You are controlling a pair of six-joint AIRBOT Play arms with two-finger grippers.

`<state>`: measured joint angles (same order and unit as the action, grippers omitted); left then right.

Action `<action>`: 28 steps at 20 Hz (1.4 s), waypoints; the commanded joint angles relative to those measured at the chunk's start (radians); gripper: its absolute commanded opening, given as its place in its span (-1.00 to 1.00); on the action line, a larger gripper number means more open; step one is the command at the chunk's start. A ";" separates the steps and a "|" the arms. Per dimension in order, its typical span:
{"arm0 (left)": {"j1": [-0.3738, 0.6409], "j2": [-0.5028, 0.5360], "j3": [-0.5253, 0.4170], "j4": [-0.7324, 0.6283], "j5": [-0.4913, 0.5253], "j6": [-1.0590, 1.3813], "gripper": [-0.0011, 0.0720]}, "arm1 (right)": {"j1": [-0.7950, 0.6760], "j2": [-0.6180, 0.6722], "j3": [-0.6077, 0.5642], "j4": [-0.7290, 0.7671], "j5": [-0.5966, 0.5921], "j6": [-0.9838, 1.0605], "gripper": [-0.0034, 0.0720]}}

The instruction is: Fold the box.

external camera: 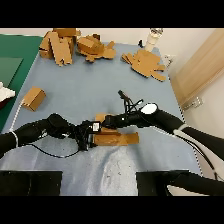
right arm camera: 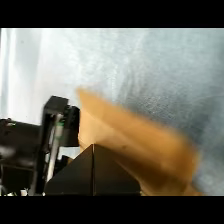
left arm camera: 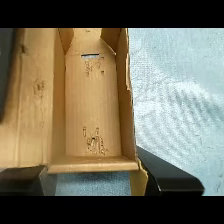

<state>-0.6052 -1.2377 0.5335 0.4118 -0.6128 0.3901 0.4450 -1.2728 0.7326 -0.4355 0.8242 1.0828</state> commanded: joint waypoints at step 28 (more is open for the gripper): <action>0.000 -0.001 0.000 0.000 0.005 0.001 -0.19 | -0.136 0.250 0.016 -0.810 0.353 -0.294 0.30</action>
